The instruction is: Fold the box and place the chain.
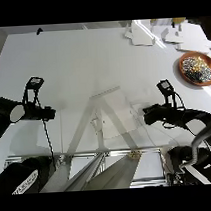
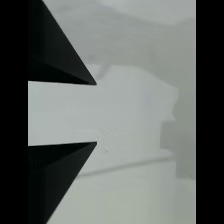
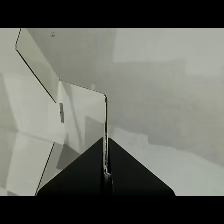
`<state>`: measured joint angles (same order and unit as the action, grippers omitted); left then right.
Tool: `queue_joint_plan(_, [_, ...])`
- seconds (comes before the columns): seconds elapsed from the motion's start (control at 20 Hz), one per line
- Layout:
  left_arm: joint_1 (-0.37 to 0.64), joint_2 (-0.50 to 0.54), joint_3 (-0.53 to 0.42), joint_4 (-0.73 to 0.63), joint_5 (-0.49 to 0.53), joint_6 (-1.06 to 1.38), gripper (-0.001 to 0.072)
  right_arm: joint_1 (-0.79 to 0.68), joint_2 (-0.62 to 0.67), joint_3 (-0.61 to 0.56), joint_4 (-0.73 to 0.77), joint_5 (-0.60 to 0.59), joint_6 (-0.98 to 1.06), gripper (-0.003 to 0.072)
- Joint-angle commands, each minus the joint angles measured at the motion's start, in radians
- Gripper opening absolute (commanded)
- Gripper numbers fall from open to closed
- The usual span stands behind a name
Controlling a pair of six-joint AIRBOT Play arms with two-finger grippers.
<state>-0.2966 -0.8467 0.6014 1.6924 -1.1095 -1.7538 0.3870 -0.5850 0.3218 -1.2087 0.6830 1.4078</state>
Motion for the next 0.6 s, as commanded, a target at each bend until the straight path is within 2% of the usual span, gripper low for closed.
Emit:
queue_joint_plan(0.0, [0.001, -0.021, 0.0, -0.221, 0.225, 0.113, 0.0356, 0.011, 0.003, -0.005, 0.003, -0.008, 0.01, 0.0017])
queue_joint_plan(0.05, [0.001, -0.048, 0.0, -0.412, 0.292, 0.27, 0.0423, 0.011, 0.003, -0.005, 0.005, -0.002, 0.01, 0.0017])
queue_joint_plan(0.1, [0.001, -0.091, 0.007, -0.66, 0.329, 0.472, 0.0433, 0.011, 0.003, -0.005, 0.005, 0.006, 0.01, 0.0017])
queue_joint_plan(0.2, [0.0, -0.211, 0.038, -1.119, 0.301, 0.886, 0.0433, 0.011, 0.003, -0.005, 0.005, 0.016, 0.009, 0.0017])
queue_joint_plan(0.25, [0.0, -0.281, 0.064, -1.269, 0.253, 1.021, 0.0434, 0.011, 0.003, -0.005, 0.005, 0.018, 0.009, 0.0018])
queue_joint_plan(0.3, [0.0, -0.359, 0.1, -1.354, 0.188, 1.097, 0.0453, 0.011, 0.003, -0.005, 0.005, 0.018, 0.009, 0.0018])
queue_joint_plan(0.35, [0.0, -0.429, 0.136, -1.374, 0.13, 1.13, 0.055, 0.011, 0.003, -0.005, 0.005, 0.019, 0.009, 0.0018])
queue_joint_plan(0.4, [0.0, -0.495, 0.168, -1.369, 0.076, 1.145, 0.0682, 0.011, 0.003, -0.005, 0.005, 0.021, 0.009, 0.0018])
queue_joint_plan(0.55, [0.001, -0.607, 0.196, -1.369, -0.005, 1.252, 0.0694, 0.011, 0.003, -0.005, 0.005, 0.04, 0.009, 0.0018])
